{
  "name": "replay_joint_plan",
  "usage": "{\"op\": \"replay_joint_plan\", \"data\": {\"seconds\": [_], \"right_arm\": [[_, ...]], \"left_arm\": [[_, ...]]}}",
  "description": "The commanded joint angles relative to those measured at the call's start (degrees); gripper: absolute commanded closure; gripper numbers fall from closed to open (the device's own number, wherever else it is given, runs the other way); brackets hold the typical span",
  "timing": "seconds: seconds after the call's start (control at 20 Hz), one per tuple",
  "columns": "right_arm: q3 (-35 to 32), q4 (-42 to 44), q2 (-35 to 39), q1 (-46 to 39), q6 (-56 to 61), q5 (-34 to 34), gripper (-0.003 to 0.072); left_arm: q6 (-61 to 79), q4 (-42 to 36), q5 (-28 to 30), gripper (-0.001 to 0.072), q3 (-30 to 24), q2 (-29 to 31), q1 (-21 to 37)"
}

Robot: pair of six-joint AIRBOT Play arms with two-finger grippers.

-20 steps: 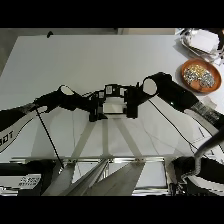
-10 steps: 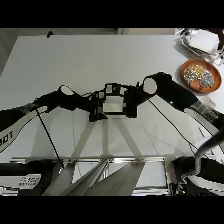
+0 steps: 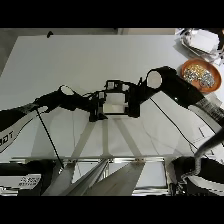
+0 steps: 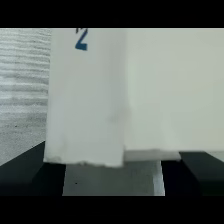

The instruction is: Fold the box and place the chain.

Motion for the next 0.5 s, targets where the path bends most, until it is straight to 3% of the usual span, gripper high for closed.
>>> {"op": "replay_joint_plan", "data": {"seconds": [0.0,0.15,0.45], "right_arm": [[0.7,0.1,0.0,-0.3,-0.3,0.9,0.0168],[0.7,0.2,0.0,-0.3,-0.3,1.5,0.0292],[0.7,0.0,-0.2,-0.3,-0.3,1.0,0.0293]], "left_arm": [[0.0,0.0,0.0,0.0528,0.0,0.0,0.0],[0.0,0.0,0.0,0.0528,0.0,0.0,0.0],[0.0,0.0,0.0,0.0528,0.0,0.0,0.0]]}}
